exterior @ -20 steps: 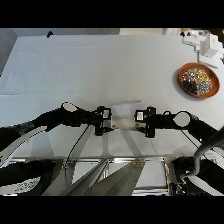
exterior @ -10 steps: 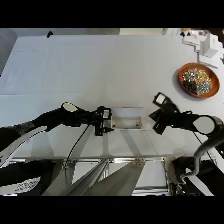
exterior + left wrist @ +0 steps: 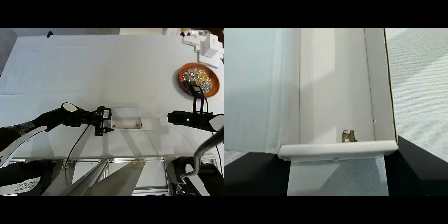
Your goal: Fold the box and place the chain.
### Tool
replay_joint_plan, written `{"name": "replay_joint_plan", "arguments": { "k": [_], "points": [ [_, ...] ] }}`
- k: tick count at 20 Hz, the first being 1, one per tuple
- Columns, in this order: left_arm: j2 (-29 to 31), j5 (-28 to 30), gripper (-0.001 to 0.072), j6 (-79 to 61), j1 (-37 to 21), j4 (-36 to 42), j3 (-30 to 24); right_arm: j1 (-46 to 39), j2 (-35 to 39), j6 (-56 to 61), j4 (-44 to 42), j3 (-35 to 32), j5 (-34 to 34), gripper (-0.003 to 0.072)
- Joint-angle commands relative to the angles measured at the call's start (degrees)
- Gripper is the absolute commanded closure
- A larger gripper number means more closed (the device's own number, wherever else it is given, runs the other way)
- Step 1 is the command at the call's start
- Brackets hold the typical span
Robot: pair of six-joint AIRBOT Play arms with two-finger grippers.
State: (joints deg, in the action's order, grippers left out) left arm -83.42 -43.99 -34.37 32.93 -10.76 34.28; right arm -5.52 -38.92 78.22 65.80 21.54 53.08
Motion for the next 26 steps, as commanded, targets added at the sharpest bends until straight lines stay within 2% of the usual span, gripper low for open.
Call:
{"name": "replay_joint_plan", "arguments": {
  "k": [1,4,8,11,18,19,21,24,26],
  "points": [
    [0.02,0.02,0.0644,0.00,0.02,0.00,0.02,-1.27,-5.46,0.09,-6.45,-1.09,2.21,0.0667],
    [0.02,0.04,0.0644,0.02,0.02,0.00,0.02,-1.11,-10.05,-4.98,-12.90,-1.36,3.32,0.0667],
    [0.02,0.04,0.0644,0.00,0.02,0.00,0.02,2.10,-14.88,-5.68,-14.73,-1.36,1.55,0.0667],
    [0.04,0.02,0.0644,0.00,0.02,0.00,0.02,4.72,-18.84,-10.36,-20.20,-1.36,1.31,0.0667],
    [0.04,0.04,0.0644,0.00,0.02,0.00,0.02,6.88,-18.08,-14.51,-27.28,-1.33,1.40,0.0664],
    [0.02,0.04,0.0644,0.00,0.02,0.00,0.02,6.88,-17.03,-14.47,-27.82,-1.33,1.38,0.0623],
    [0.02,0.04,0.0644,0.00,0.02,0.00,0.02,6.88,-14.73,-14.34,-28.41,-1.31,1.92,0.0441],
    [0.04,0.04,0.0644,0.00,0.02,0.00,0.02,6.88,-12.76,-14.21,-29.11,-1.31,2.93,0.0360],
    [0.02,0.02,0.0644,0.00,0.02,0.00,0.02,6.88,-12.00,-14.27,-30.25,-1.31,3.30,0.0340]
  ]
}}
